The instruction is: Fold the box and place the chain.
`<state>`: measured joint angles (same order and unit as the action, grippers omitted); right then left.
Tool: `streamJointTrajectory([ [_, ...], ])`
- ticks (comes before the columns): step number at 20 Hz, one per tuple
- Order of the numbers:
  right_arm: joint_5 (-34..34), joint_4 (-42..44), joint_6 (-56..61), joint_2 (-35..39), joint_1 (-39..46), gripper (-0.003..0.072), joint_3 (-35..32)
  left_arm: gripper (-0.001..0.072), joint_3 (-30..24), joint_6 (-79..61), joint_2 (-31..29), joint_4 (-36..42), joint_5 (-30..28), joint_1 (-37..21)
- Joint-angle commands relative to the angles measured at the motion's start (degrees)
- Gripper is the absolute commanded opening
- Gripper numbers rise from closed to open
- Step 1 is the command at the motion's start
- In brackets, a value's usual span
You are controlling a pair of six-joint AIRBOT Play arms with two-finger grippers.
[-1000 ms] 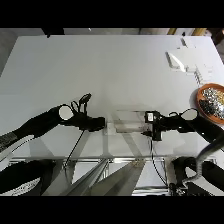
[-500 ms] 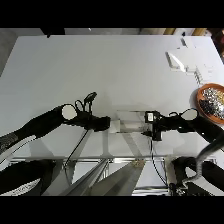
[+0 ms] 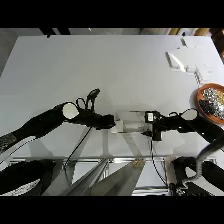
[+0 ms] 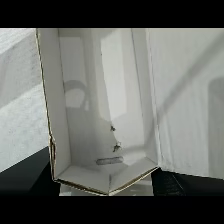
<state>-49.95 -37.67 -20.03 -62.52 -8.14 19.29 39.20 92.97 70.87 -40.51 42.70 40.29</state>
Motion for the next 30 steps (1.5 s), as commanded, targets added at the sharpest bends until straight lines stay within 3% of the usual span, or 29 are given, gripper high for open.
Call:
streamJointTrajectory([
  [1,0.0,0.0,0.0,0.0,0.0,0.0336,0.0,0.0279,0.1,0.0,0.0,0.0,-0.1,0.2],
  [8,0.0,0.0,0.0,0.0,0.0,0.0336,0.0,0.0296,1.3,0.7,0.3,-1.5,-1.1,2.8],
  [13,0.0,0.0,0.0,0.0,0.0,0.0336,0.0,0.0296,5.8,10.9,2.2,-10.7,0.2,5.5],
  [23,0.0,0.0,0.0,0.0,0.0,0.0336,0.0,0.0294,13.7,27.5,6.6,-24.9,7.8,8.9],
  [30,0.0,0.0,0.0,0.0,0.0,0.0336,0.0,0.0294,24.1,34.8,14.5,-30.5,16.2,12.5],
])
